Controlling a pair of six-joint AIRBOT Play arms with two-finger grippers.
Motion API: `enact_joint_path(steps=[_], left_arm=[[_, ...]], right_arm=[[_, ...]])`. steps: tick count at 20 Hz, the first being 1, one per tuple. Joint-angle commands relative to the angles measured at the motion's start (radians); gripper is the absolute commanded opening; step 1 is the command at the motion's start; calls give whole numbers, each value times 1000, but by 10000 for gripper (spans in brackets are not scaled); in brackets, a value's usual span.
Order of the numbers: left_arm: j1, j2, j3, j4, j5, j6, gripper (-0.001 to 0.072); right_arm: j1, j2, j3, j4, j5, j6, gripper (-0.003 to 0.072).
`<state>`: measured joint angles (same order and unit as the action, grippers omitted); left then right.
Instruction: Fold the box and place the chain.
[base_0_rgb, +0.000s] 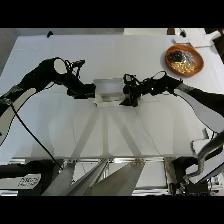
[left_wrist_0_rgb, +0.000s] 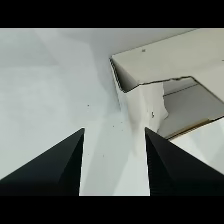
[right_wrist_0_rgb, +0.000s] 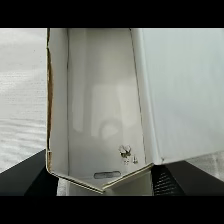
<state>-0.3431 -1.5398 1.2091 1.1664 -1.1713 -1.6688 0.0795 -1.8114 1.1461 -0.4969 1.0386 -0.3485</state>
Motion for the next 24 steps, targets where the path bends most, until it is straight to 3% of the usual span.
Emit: enact_joint_path(steps=[1,3,5,16,18,20,24], left_arm=[[10,0,0,-3,11,31,393],[10,-9,0,-17,26,31,376],[9,-23,0,-84,28,32,297],[-8,-65,0,-215,55,76,265],[-8,-65,0,-216,59,76,232],[-8,-65,0,-216,66,76,133],[-15,-65,0,-207,85,76,133]], right_arm=[[0,0,0,0,1,0,521],[0,0,0,0,1,0,521],[0,0,0,0,1,0,521],[0,0,0,0,1,0,521],[0,0,0,0,1,0,521],[0,0,0,0,0,0,521],[0,0,0,0,1,0,521]])
